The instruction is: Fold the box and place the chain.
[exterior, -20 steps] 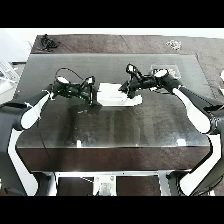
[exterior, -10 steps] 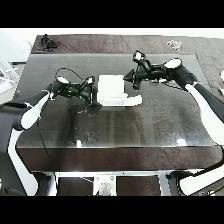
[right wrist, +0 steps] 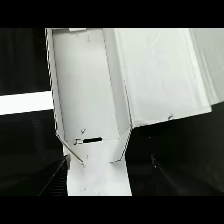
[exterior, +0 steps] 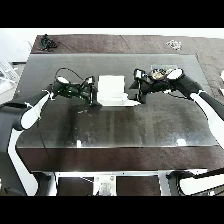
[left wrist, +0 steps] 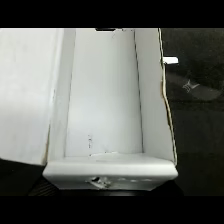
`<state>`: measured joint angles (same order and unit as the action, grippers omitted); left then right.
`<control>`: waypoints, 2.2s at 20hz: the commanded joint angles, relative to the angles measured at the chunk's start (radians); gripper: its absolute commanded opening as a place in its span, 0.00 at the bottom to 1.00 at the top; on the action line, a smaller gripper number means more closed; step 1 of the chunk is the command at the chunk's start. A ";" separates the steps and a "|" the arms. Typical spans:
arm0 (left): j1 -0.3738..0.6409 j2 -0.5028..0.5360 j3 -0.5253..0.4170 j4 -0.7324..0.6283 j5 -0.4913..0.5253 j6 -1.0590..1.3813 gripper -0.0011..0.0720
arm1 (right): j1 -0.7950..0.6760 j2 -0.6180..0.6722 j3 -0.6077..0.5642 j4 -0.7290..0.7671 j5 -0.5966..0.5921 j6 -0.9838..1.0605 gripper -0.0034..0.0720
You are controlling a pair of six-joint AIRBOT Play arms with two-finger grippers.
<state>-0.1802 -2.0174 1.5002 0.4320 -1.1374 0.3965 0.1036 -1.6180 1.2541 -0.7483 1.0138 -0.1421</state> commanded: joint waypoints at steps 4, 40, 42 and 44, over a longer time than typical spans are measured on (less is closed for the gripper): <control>0.000 0.000 0.000 0.000 0.000 0.001 0.83 | 0.003 -0.055 -0.009 -0.019 -0.012 -0.027 0.82; 0.000 0.000 0.000 0.001 0.000 -0.006 0.83 | 0.082 -0.118 -0.005 0.079 -0.126 -0.069 0.20; 0.000 0.000 0.000 0.001 0.000 -0.005 0.83 | 0.062 -0.113 -0.005 0.065 -0.123 -0.032 0.09; 0.000 0.000 0.000 0.001 -0.001 -0.005 0.83 | 0.048 -0.099 -0.005 0.040 -0.123 -0.006 0.06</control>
<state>-0.1802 -2.0174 1.5002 0.4305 -1.1381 0.3897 0.1703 -1.7287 1.2488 -0.6781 0.8864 -0.1925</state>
